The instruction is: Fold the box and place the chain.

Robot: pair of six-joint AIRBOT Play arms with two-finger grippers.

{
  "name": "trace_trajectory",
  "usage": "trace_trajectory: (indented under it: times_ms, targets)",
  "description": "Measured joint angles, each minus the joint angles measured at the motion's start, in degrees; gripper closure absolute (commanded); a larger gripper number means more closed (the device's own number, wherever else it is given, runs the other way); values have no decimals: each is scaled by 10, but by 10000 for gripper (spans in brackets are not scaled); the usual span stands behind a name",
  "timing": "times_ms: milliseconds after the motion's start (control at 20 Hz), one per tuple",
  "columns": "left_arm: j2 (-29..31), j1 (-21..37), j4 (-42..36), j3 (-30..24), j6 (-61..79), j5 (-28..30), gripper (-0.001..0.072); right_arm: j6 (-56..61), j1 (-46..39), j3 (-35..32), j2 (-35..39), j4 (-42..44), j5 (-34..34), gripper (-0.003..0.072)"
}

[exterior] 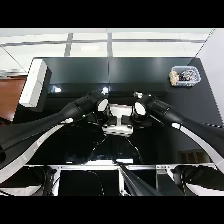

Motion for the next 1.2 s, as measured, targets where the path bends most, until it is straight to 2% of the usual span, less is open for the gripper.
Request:
trace_trajectory:
  times_ms: [50,300,350,400,600,650,1200]
  targets:
    - [0,0,-2,0,-1,1,682,5,2,0,-1,-3,0,670]
    - [0,0,-2,0,0,1,682,17,4,0,-3,-9,6,665]
    - [0,0,-2,0,0,0,682,19,5,0,-3,-10,7,569]
    - [0,0,-1,0,0,0,682,20,5,0,-3,-13,10,536]
    - [0,0,-1,0,0,0,682,24,5,0,-3,-14,13,532]
    - [0,0,0,0,0,0,682,24,5,0,-3,-13,14,419]
    - [0,0,0,0,0,-2,682,22,5,0,-3,8,3,417]
